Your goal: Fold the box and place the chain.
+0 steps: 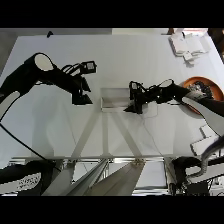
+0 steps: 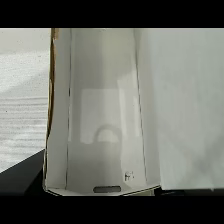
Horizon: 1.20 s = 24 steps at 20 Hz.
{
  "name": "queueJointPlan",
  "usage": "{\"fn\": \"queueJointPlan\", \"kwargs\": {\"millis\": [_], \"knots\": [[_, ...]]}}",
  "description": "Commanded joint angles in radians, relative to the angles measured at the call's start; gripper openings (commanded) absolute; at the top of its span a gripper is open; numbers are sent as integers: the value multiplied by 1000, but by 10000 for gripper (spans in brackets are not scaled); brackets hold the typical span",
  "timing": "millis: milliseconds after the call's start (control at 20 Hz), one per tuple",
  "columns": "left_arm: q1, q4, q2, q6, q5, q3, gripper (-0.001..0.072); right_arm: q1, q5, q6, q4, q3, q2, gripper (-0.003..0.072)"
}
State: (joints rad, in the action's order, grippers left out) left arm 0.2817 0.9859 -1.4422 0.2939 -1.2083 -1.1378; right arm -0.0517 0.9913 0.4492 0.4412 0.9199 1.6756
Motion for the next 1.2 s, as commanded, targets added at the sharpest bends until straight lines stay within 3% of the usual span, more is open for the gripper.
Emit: {"fn": "queueJointPlan", "kwargs": {"millis": [0, 350, 700, 1150], "knots": [[-14, -45, -85, -116, 98, 41, 699, 0, 0, 0, 0, 0, -1, 520], [-23, -395, -162, -607, 85, 89, 699, 0, 0, 0, 0, 0, -1, 520], [-18, -402, -189, -651, 60, 91, 699, 0, 0, 0, 0, 0, -1, 520], [-21, -367, -188, -661, 130, 91, 698, 0, 0, 0, 0, 0, -1, 520]]}}
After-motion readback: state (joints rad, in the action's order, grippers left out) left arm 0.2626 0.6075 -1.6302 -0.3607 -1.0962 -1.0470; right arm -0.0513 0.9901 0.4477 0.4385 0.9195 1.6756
